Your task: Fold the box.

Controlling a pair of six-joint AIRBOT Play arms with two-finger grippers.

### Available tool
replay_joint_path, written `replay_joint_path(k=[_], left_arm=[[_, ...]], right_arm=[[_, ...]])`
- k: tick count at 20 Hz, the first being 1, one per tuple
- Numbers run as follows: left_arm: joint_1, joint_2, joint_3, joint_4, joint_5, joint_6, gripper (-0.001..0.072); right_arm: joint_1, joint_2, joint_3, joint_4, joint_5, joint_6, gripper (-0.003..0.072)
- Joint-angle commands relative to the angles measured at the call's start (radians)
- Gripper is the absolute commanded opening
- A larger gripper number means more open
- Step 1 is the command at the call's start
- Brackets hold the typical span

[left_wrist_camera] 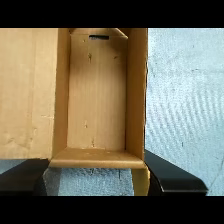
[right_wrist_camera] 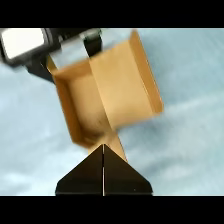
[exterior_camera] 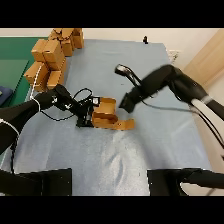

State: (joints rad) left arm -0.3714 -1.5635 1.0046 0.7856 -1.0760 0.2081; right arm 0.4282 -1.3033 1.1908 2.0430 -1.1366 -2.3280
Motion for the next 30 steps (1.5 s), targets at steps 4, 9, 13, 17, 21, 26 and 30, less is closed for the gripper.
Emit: replay_joint_path(k=[4, 9, 13, 17, 21, 26, 30], left_arm=[[0.000, 0.000, 0.001, 0.000, 0.001, 0.001, 0.0053], [-0.001, 0.000, 0.001, 0.000, 0.002, 0.001, 0.0054], [-0.001, 0.000, 0.001, 0.000, 0.003, 0.001, 0.0054], [-0.001, 0.000, 0.001, 0.000, 0.002, 0.001, 0.0054], [-0.001, 0.000, 0.001, 0.000, 0.002, 0.001, 0.0054], [-0.001, 0.000, 0.001, 0.000, 0.003, 0.001, 0.0054], [-0.001, 0.000, 0.001, 0.000, 0.003, 0.001, 0.0054]], right_arm=[[0.041, 0.109, -0.372, -0.071, 0.240, -0.319, 0.0527], [0.115, -0.001, -0.359, 0.000, 0.538, -0.364, 0.0526], [0.172, -0.013, -0.353, 0.017, 0.574, -0.370, 0.0299], [0.211, -0.011, -0.353, 0.048, 0.570, -0.368, 0.0121], [0.222, -0.012, -0.353, 0.060, 0.573, -0.367, 0.0120], [0.221, -0.013, -0.353, 0.071, 0.605, -0.364, 0.0311], [0.220, -0.013, -0.353, 0.066, 0.605, -0.339, 0.0500]])
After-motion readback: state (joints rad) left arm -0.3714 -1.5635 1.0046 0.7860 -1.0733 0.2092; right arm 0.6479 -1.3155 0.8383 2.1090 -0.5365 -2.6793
